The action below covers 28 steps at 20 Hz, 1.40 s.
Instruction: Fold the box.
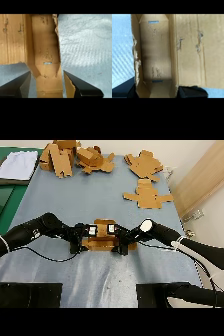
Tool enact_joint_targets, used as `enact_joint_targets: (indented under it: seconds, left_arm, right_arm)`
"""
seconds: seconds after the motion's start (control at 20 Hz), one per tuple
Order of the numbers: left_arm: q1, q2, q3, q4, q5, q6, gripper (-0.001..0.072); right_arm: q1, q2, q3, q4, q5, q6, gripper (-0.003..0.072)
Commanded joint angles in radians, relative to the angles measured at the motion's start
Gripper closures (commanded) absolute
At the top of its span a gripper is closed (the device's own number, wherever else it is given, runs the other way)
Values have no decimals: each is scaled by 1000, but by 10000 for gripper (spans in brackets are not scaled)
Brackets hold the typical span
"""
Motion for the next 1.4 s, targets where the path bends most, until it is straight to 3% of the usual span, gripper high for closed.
enact_joint_targets:
  seconds: [0.0, 0.35, 0.4, 0.45, 0.6, 0.7, 1.1, 1.15, 1.2, 1.35]
  left_arm:
    - [-12, -7, -1, -4, 23, -29, 136]
    - [-12, -13, -1, 11, 24, -69, 142]
    - [-14, -13, -1, 12, 23, -70, 322]
    - [-14, -13, -1, 14, 24, -69, 389]
    - [-16, -13, -1, 14, 24, -69, 392]
    - [-16, -13, -1, 13, 24, -68, 496]
    - [-16, -21, 0, -6, 50, -67, 499]
    - [-16, -25, 0, -14, 50, -64, 546]
    - [-17, -27, 0, -15, 50, -59, 643]
    - [-37, -27, 1, -15, 50, -56, 647]
  right_arm:
    - [0, 0, 1, 0, 0, 0, 161]
    - [0, 0, 1, 0, 0, 0, 161]
    - [0, 0, 1, 0, 0, 0, 161]
    - [0, 0, 1, 0, 0, 0, 161]
    - [0, 0, 1, 0, 0, 0, 161]
    - [0, 0, 1, 0, 0, 0, 161]
    - [0, 0, 1, 0, 0, 0, 161]
    - [0, 0, 1, 0, 0, 0, 160]
    - [0, 0, 1, 0, 0, 0, 161]
    - [0, 0, 1, 0, 0, 0, 161]
